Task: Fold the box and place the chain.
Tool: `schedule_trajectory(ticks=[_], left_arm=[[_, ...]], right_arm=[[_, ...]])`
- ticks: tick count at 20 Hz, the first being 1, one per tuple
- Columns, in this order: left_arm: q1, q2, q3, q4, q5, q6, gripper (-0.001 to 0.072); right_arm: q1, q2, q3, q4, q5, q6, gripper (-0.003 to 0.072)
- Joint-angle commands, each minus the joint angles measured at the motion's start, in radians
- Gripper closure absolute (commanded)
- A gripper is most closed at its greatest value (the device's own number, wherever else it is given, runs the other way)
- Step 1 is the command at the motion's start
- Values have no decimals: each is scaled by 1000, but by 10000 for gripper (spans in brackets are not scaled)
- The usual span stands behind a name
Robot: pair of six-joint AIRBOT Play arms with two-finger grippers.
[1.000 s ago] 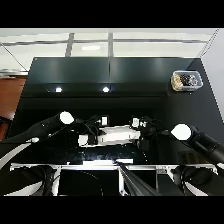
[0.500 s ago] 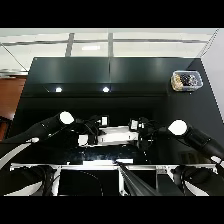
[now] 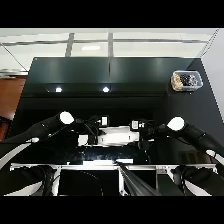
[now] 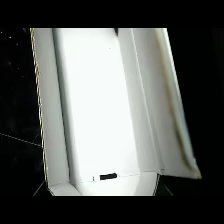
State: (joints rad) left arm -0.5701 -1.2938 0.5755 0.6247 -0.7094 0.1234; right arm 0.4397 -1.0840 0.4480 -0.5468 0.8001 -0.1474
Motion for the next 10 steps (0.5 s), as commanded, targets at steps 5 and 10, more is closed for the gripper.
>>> schedule_trajectory(ticks=[5,10], left_arm=[[0,-1,0,0,1,0,680],[0,-1,0,0,1,0,680]], right_arm=[[32,-34,-37,65,22,-80,27],[47,-36,-37,4,-69,-97,26]])
